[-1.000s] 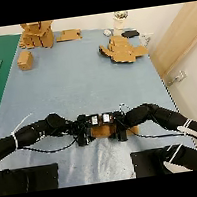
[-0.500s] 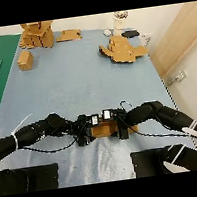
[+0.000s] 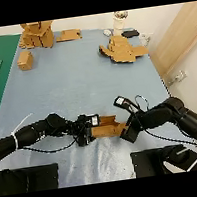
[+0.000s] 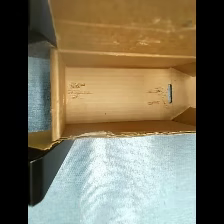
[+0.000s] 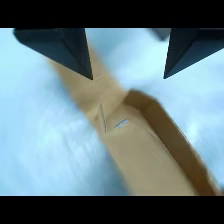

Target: Fold the box.

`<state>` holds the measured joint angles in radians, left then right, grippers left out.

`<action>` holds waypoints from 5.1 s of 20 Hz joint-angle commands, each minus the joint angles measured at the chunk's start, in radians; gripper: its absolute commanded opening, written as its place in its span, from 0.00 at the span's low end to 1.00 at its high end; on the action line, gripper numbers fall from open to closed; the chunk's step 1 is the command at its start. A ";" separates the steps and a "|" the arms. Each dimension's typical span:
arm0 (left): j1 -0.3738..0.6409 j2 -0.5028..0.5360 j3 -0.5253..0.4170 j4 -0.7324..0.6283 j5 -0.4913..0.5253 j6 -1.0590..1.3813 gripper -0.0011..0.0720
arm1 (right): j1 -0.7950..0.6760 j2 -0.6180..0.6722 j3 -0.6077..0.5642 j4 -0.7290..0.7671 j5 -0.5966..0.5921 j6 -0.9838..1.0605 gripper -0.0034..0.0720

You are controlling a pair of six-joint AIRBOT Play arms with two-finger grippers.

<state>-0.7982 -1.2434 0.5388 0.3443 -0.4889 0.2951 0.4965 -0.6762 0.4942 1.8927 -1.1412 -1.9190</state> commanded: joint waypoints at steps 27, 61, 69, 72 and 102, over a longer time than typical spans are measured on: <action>0.041 0.120 -0.090 0.024 0.018 -0.047 0.75 | 0.004 -0.021 0.003 0.322 0.159 0.793 0.05; 0.051 0.175 -0.159 0.083 -0.010 -0.050 0.75 | 0.164 -0.358 0.003 0.081 0.640 0.545 0.05; 0.051 0.175 -0.159 0.083 -0.010 -0.050 0.75 | 0.163 -0.272 0.051 0.017 0.614 0.451 0.05; 0.051 0.175 -0.158 0.083 -0.010 -0.050 0.75 | 0.162 -0.155 0.113 -0.128 0.444 0.451 0.05; 0.051 0.175 -0.158 0.083 -0.010 -0.050 0.75 | 0.295 -0.093 -0.088 -0.163 0.408 -0.487 0.76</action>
<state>-0.7471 -1.0687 0.3805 0.4271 -0.4995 0.2451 0.7918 -0.7662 0.4065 1.6730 -0.7456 -2.3062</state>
